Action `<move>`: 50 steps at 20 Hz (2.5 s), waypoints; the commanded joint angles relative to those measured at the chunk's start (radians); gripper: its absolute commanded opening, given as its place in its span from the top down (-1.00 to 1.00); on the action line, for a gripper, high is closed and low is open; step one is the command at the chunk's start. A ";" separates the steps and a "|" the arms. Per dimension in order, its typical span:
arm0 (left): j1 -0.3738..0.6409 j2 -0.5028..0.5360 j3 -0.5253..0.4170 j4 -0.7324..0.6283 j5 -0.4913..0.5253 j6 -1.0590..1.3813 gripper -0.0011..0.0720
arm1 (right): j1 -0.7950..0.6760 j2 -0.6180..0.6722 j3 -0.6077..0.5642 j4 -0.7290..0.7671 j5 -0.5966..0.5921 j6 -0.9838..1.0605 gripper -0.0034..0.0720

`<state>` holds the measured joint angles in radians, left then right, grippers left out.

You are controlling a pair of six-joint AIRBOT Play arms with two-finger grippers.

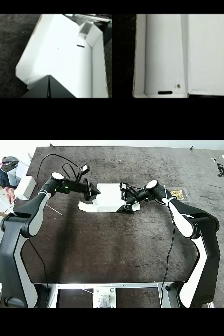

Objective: Fold the box and place the chain.

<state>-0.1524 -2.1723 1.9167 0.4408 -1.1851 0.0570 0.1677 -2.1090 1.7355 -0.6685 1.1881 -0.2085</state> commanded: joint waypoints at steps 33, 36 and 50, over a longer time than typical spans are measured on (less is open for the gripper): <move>0.006 0.130 -0.111 0.349 -0.154 0.132 -1.00 | 0.001 0.000 0.000 -0.001 0.001 0.000 0.48; -0.017 0.130 -0.150 0.345 -0.118 0.146 -1.00 | 0.001 0.000 0.000 -0.001 0.001 0.000 0.48; -0.045 0.130 -0.175 0.334 -0.052 0.143 -0.02 | 0.001 0.000 0.000 -0.001 0.001 0.000 0.48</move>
<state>-0.1921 -2.0434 1.7420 0.7734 -1.2480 0.2012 0.1684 -2.1090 1.7355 -0.6697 1.1885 -0.2070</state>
